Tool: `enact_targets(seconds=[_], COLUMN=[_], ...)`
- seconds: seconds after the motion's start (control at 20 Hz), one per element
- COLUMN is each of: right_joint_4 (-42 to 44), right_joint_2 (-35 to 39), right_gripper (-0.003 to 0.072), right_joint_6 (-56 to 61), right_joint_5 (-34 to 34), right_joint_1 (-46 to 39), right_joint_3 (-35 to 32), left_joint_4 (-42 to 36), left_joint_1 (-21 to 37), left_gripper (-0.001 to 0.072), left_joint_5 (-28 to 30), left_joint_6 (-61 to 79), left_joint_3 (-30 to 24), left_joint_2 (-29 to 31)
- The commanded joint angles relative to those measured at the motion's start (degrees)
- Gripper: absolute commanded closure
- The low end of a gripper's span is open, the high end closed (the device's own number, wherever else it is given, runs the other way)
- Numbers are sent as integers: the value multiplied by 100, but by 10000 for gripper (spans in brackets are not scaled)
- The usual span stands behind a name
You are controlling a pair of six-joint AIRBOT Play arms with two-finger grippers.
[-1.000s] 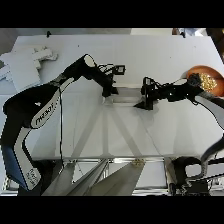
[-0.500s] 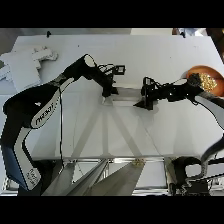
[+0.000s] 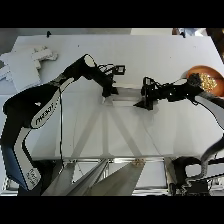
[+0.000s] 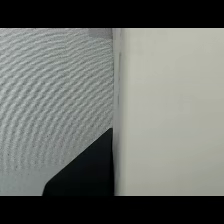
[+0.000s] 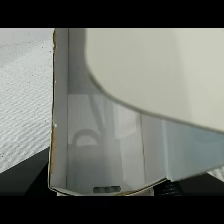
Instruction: Fold the box and place the chain.
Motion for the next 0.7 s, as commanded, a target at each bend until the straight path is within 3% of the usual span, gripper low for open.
enact_targets(seconds=[0.0, 0.65], right_joint_4=[4, 4], right_joint_2=[0, -2], right_gripper=[169, 169], right_joint_6=[2, 2], right_joint_5=[-2, -2], right_joint_1=[4, 4], right_joint_3=[2, 2], left_joint_4=[0, -140], left_joint_1=[0, 0], left_gripper=[693, 692], left_joint_5=[2, 0], left_joint_6=[0, 0], left_joint_3=[4, 4], left_joint_2=[2, 0])
